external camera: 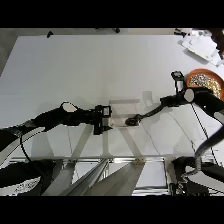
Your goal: Fold the box and place the chain.
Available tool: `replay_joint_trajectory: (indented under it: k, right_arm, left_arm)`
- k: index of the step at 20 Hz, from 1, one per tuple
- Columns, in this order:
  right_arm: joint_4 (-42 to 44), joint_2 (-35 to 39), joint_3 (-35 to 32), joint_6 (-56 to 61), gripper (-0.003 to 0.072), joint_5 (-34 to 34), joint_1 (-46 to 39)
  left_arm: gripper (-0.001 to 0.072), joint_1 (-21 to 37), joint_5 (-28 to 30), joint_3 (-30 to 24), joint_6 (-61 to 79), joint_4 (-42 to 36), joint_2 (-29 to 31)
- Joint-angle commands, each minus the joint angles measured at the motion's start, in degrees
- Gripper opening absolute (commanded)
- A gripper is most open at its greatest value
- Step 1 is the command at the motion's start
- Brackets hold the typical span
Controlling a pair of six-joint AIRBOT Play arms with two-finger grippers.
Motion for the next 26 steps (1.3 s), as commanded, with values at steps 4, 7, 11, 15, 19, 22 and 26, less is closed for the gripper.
replay_joint_trajectory:
  k: [4,7,11,15,19,22,26]
  right_arm:
    - [0.5,6.4,0.0,0.0,0.0014,1.0,4.8]
    - [0.6,11.6,0.0,0.0,0.0013,3.5,7.8]
    - [0.7,19.5,0.0,0.1,0.0013,8.4,13.2]
    - [1.4,27.6,0.0,0.3,0.0014,12.0,20.2]
    - [1.2,29.2,0.0,6.1,0.0014,17.4,24.4]
    - [2.4,24.0,-0.1,5.5,0.027,18.0,24.4]
    - [3.0,15.5,-0.1,-19.0,0.0436,15.5,24.4]
  left_arm:
    - [0.0319,0.0,0.0,0.0,0.0,0.0,0.0]
    - [0.0319,0.0,0.0,0.0,0.0,0.0,0.0]
    - [0.0319,0.0,0.0,0.0,0.0,0.0,0.0]
    - [0.0319,0.0,0.0,0.0,0.0,0.0,0.0]
    - [0.0319,0.0,0.0,0.0,0.0,0.0,0.0]
    - [0.0319,0.0,0.0,0.0,0.0,0.0,0.0]
    - [0.0319,0.0,-0.1,0.0,0.0,0.0,0.0]
